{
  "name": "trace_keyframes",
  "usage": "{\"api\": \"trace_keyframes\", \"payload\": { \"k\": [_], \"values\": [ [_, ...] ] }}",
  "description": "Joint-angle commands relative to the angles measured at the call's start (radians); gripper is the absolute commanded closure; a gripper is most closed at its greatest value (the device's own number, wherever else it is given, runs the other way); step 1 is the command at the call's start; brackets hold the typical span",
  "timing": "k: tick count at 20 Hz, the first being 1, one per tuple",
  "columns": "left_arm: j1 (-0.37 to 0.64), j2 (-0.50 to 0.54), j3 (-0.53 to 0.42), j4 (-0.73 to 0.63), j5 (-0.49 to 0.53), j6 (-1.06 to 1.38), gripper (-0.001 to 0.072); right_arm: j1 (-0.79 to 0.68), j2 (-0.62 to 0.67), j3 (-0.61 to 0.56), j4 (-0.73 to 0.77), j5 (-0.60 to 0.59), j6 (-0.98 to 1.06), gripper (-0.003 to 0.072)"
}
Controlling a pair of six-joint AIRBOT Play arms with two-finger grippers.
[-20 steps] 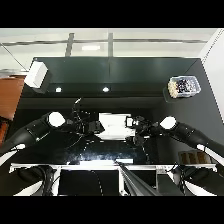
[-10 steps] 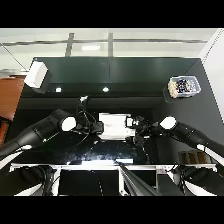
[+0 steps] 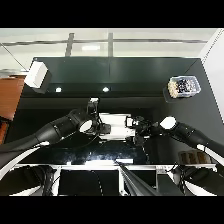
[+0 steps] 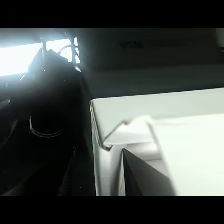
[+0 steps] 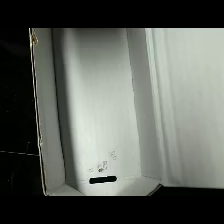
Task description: Fold the box and place the chain.
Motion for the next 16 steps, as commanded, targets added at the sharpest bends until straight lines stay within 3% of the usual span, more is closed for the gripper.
{"api": "trace_keyframes", "payload": {
  "k": [1,4,16],
  "values": [
    [-0.013,-0.019,0.011,0.016,-0.004,-0.066,0.0363,0.000,-0.001,0.000,0.000,0.000,0.000,0.0225],
    [-0.013,-0.021,0.014,0.030,-0.004,-0.076,0.0439,0.000,-0.001,0.000,0.000,0.000,0.000,0.0225],
    [-0.013,-0.093,0.089,0.066,-0.090,-0.079,0.0441,0.000,-0.001,0.000,0.000,0.000,0.000,0.0225]
  ]
}}
